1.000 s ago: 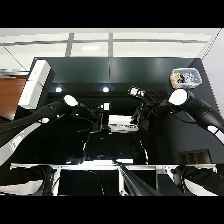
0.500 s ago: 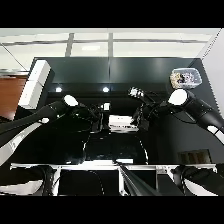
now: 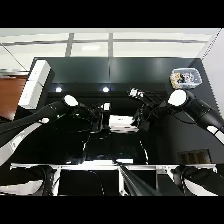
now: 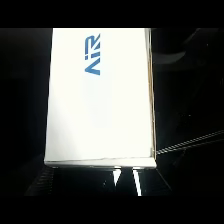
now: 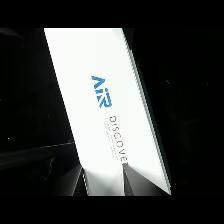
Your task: Fold the box and place the chain.
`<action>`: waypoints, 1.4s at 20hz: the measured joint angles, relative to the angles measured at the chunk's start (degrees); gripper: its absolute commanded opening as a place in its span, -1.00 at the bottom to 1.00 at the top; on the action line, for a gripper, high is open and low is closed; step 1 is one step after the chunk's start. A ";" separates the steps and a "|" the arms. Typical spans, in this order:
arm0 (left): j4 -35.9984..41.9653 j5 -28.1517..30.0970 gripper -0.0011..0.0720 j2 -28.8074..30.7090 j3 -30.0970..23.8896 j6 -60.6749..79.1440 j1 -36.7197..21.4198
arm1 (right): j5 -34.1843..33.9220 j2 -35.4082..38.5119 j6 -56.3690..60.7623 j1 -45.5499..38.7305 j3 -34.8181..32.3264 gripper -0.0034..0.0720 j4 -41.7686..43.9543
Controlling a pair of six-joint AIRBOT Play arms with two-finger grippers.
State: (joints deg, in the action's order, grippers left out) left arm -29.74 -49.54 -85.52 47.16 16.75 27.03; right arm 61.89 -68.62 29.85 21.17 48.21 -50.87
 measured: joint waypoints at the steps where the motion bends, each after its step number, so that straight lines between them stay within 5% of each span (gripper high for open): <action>1: 0.00 0.02 0.30 0.00 0.00 -0.02 0.00 | 0.02 0.00 0.07 0.02 0.00 -0.18 -0.11; 27: -0.11 0.11 0.30 0.00 0.00 -0.09 -0.04 | -0.59 -0.20 1.77 -0.09 -0.31 -0.20 -2.05; 28: -0.09 0.11 0.30 0.00 0.00 -0.04 -0.04 | -0.17 0.26 2.64 -0.28 0.31 -0.32 -1.22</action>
State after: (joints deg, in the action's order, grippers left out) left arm -29.82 -49.43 -85.52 47.16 16.71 26.98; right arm 61.71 -68.36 32.49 20.88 48.51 -52.10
